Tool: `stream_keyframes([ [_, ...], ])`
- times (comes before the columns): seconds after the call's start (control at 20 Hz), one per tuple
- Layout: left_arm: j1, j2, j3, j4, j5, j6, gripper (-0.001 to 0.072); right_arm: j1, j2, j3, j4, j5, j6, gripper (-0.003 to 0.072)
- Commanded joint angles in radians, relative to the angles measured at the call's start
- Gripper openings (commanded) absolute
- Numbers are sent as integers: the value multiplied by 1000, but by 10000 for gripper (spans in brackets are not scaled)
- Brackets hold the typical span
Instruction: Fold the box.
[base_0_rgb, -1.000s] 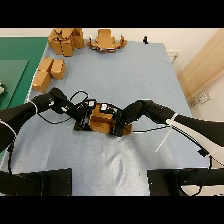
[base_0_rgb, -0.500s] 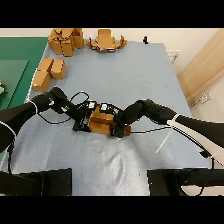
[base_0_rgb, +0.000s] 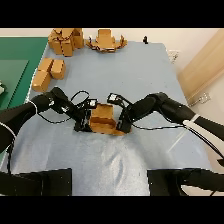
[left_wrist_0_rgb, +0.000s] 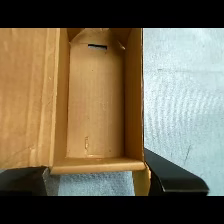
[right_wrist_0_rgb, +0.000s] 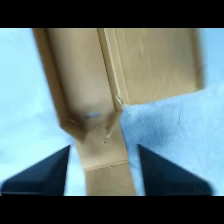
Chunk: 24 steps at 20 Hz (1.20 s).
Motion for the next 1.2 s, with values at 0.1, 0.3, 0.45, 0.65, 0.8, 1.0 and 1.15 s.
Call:
stream_keyframes([
  [0.1,-4,5,-1,-29,67,-51,10,-3,72,1,245,8,-28,14],
  [0.3,-17,10,0,-60,88,-34,9,11,41,3,276,71,-36,8],
  [0.45,-25,30,-1,-96,92,-7,9,11,13,2,275,79,-35,7],
  [0.65,-26,48,-3,-108,114,32,9,10,-3,2,272,95,-35,7],
  [0.8,-30,47,-34,-113,130,41,9,10,-5,2,272,133,-39,7],
  [1.0,-31,47,-40,-112,119,40,11,10,-8,5,282,248,-39,5],
  [1.15,-31,47,-40,-111,114,39,12,8,-80,81,286,272,-39,5],
])
